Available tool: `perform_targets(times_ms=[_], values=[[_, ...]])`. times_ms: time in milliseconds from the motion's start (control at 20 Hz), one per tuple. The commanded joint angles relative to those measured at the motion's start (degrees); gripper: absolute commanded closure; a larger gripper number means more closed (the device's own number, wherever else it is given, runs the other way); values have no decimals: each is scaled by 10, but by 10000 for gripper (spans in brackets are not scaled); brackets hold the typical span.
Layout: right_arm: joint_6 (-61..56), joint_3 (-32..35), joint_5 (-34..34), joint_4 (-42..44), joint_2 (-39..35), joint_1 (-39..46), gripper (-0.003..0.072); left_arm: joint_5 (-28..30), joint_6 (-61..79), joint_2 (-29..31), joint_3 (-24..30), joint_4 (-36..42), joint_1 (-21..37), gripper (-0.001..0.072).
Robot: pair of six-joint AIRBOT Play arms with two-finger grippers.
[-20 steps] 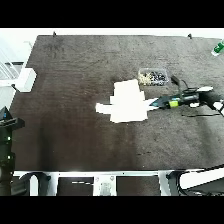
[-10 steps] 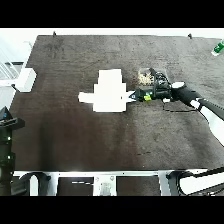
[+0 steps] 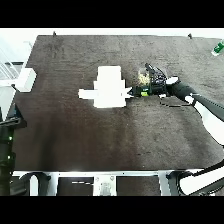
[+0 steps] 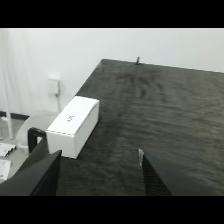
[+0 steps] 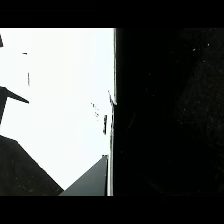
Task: Fold the box and place the chain.
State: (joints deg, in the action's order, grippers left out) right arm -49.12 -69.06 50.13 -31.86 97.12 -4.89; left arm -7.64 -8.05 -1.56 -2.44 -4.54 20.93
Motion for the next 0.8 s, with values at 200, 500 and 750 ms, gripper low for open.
perform_targets(times_ms=[200,500,750], values=[[-4,-3,-8,-18,3,-3,680,-134,-4,-204,-90,-2,1,152],[-10,18,-24,8,3,-20,680,-322,9,-540,-309,-22,1,152],[-12,21,-45,27,2,-33,680,-497,-89,-791,-558,-125,-14,152]])
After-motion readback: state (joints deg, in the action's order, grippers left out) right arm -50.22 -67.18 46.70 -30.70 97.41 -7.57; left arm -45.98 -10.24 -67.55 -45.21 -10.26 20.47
